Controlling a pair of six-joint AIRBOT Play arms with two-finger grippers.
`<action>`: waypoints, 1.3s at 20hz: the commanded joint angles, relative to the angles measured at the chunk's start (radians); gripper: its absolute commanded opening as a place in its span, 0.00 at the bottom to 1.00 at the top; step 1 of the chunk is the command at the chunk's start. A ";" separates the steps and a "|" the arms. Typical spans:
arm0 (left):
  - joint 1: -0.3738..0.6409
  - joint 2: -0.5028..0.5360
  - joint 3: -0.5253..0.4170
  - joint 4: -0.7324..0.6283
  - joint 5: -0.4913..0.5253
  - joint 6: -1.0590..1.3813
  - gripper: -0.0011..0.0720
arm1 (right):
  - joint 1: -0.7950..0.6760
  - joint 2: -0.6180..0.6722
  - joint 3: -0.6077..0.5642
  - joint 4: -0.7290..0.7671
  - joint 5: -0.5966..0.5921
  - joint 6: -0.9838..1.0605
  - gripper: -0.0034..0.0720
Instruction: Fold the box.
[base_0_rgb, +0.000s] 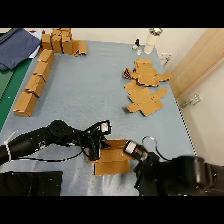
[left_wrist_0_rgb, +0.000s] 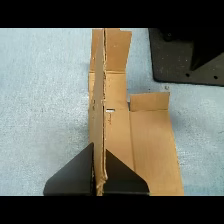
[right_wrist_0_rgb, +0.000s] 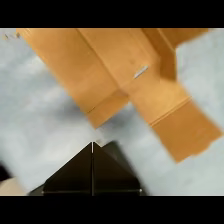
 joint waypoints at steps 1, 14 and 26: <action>0.000 0.000 0.001 0.000 0.000 0.000 0.03 | 0.250 -0.099 -0.018 -0.291 0.154 -0.003 0.07; 0.000 0.000 0.001 0.000 0.000 0.000 0.03 | 0.282 -0.428 -0.027 -0.264 0.318 -0.002 0.65; 0.000 0.000 0.001 0.000 0.000 0.000 0.03 | 0.282 -0.420 -0.022 -0.487 0.256 0.114 0.68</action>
